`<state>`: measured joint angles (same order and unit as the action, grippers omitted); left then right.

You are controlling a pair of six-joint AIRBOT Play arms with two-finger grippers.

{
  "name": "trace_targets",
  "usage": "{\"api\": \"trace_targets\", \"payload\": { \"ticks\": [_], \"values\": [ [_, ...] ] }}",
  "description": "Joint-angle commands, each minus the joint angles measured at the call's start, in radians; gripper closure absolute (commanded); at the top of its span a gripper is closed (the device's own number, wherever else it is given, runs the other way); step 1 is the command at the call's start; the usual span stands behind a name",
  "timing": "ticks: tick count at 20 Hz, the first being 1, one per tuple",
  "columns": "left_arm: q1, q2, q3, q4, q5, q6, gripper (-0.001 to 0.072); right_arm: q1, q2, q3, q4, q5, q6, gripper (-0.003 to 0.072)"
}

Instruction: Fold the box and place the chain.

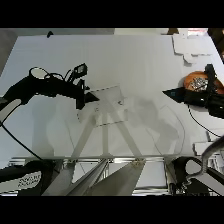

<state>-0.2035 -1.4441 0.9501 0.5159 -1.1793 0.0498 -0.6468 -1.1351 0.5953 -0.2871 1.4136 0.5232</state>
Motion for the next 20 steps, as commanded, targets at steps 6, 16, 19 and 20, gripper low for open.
{"api": "trace_targets", "payload": {
  "ticks": [6,16,19,20],
  "values": [
    [-0.042,-0.050,0.138,0.100,0.023,-0.126,0.0711,-0.011,0.000,0.001,-0.052,-0.024,0.000,0.0400],
    [-0.086,-0.266,0.336,0.150,-0.063,-0.085,0.0707,-0.011,0.000,0.001,-0.057,-0.018,0.000,0.0400],
    [-0.087,-0.269,0.336,0.207,0.047,-0.081,0.0707,-0.011,0.000,0.001,-0.057,-0.019,0.000,0.0400],
    [-0.087,-0.269,0.336,0.229,0.057,-0.080,0.0707,-0.011,0.000,0.001,-0.057,-0.022,-0.001,0.0400]
  ]
}}
